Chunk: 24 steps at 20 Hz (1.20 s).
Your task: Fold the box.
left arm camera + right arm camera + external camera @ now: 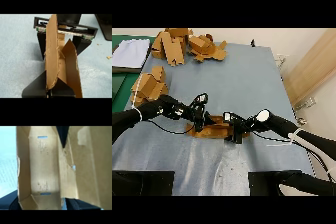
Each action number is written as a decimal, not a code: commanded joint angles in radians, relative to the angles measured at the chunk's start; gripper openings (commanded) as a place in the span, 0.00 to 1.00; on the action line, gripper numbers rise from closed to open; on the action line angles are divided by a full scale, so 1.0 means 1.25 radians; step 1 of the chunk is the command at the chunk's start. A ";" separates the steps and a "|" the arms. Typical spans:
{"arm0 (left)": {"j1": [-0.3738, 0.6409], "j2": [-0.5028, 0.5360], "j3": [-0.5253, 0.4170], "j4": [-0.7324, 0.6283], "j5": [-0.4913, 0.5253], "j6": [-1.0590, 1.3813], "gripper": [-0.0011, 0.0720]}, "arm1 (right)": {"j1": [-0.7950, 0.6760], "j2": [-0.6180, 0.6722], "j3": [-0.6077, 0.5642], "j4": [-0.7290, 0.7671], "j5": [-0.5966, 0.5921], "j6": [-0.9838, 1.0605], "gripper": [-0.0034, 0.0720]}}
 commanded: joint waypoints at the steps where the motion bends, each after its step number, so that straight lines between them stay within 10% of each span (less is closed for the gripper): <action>1: 0.000 0.000 0.001 0.000 0.000 0.000 0.03 | 0.000 -0.003 0.001 0.000 -0.014 0.000 0.98; 24: 0.000 0.000 0.001 0.000 0.000 0.000 0.03 | 0.001 -0.013 0.000 -0.036 -0.007 0.000 0.63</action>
